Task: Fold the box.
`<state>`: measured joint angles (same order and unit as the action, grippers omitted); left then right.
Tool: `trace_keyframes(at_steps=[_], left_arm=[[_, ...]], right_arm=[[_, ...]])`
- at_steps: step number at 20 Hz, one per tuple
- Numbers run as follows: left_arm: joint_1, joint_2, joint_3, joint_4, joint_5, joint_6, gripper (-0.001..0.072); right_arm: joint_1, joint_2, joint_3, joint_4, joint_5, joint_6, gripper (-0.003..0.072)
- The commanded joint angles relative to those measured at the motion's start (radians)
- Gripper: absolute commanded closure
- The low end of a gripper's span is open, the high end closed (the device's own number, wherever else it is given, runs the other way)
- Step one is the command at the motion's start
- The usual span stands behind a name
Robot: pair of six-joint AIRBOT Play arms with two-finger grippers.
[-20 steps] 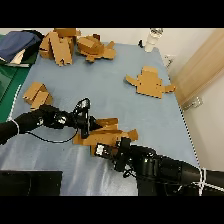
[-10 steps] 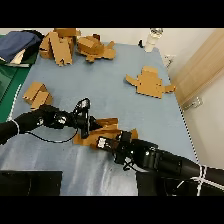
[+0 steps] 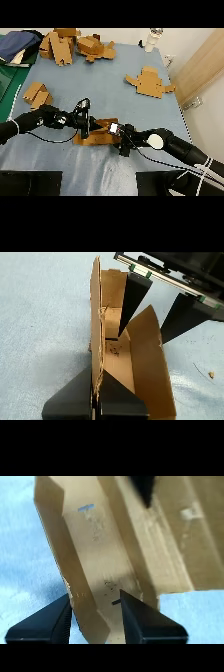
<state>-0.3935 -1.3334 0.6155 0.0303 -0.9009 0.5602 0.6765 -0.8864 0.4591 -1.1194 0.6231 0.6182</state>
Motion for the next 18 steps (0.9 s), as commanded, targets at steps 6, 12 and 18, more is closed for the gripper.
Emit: trace_keyframes(at_steps=[6, 12, 18], left_arm=[[0.000, 0.000, 0.000, 0.000, 0.000, 0.000, 0.0697], [0.000, 0.000, 0.000, 0.000, 0.000, 0.001, 0.0698], [0.000, 0.000, 0.000, 0.000, 0.000, 0.001, 0.0698]], right_arm=[[-0.042, 0.002, 0.001, 0.107, 0.001, -0.076, 0.0086], [-0.041, 0.002, 0.001, 0.103, 0.005, -0.008, 0.0086], [-0.042, -0.002, 0.001, 0.094, -0.051, -0.008, 0.0082]])
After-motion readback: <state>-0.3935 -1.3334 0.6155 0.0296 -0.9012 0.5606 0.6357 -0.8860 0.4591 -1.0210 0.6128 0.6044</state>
